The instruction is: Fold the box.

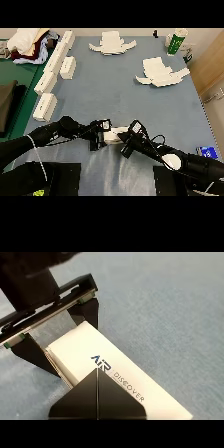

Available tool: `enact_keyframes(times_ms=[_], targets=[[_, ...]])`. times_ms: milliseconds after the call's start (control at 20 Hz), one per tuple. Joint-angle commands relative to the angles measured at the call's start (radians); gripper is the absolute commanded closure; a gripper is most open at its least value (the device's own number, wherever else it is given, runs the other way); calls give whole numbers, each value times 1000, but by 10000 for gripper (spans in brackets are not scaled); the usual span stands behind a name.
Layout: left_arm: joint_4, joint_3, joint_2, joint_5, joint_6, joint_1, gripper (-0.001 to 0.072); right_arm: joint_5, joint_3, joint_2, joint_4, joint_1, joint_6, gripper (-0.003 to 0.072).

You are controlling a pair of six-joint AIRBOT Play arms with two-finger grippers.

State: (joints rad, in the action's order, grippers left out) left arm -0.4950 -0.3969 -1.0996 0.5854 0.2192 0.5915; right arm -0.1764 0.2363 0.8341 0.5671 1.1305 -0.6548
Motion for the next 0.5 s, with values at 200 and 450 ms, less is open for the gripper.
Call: enact_keyframes(times_ms=[200,450], targets=[[0,-1,0,-1,0,1,155,7,0,68,23,0,0,684],[1,-1,0,0,1,1,154,15,-1,82,20,0,0,684]])
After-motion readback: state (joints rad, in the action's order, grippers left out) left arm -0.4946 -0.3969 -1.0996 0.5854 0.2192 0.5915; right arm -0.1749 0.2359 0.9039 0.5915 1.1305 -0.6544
